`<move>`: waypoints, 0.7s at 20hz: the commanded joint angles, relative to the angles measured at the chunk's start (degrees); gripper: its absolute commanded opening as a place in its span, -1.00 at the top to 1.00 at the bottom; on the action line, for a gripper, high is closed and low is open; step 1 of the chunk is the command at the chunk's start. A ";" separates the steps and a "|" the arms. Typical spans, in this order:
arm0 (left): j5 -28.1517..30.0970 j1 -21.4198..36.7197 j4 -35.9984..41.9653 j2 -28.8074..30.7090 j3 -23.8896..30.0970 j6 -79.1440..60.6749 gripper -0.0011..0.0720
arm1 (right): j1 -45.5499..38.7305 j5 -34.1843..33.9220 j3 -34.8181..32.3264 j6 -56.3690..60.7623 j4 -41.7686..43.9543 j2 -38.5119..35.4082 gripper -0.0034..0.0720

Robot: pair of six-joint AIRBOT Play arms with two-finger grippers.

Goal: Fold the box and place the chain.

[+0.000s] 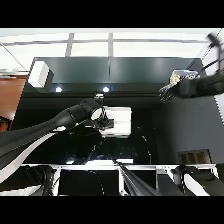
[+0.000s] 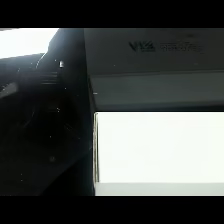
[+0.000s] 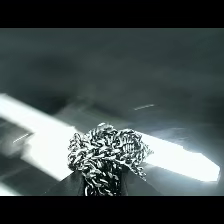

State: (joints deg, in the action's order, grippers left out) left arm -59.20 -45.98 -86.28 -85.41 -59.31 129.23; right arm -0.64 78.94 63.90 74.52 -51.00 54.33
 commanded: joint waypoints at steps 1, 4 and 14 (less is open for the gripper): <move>0.26 0.04 -0.04 -0.04 -0.04 -0.02 0.90 | 7.28 -3.78 -10.03 -3.91 12.20 -1.38 0.88; 0.24 0.04 -0.02 -0.04 -0.04 -0.02 0.90 | 15.52 -11.41 -13.86 -3.48 13.46 -0.87 0.88; 0.26 0.04 -0.02 -0.04 -0.04 -0.02 0.90 | 28.92 -25.57 -15.91 2.58 6.78 7.10 0.87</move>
